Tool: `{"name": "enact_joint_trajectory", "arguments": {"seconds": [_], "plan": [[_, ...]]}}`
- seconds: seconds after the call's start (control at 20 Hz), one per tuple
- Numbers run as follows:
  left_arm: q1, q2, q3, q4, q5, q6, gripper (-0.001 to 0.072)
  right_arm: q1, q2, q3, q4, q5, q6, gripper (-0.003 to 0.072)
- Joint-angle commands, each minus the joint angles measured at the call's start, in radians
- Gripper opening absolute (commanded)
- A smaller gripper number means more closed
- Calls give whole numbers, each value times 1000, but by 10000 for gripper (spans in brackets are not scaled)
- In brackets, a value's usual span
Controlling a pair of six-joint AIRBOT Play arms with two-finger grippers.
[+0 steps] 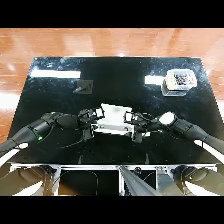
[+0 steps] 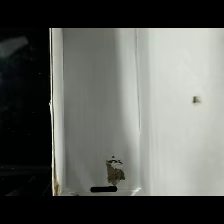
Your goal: Fold the box and place the chain.
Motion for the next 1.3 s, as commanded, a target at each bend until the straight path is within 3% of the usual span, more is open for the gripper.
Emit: {"name": "enact_joint_trajectory", "arguments": {"seconds": [0.0, 0.15, 0.25, 0.75, 0.85, 0.9, 1.25], "plan": [[-52, -11, 0, -21, -40, 0, 291, 0, 1, 0, 1, 0, 0, 547], [-87, -17, 0, -21, -37, 0, 290, 0, 1, 0, 1, 0, 0, 546], [-86, -17, 0, -21, -36, 0, 206, 0, 1, 0, 0, 0, 0, 546], [-133, -63, 0, -58, -101, 1, 209, 0, 1, 0, 0, 0, 0, 547], [-152, -62, 0, -58, -123, 1, 234, 1, 1, 0, 0, 0, 0, 546], [-156, -62, 0, -56, -123, 0, 325, 2, 1, 0, -2, 0, 0, 546], [-155, -62, 0, -55, -116, 0, 335, 7, 0, 0, -14, 1, 1, 546]]}}
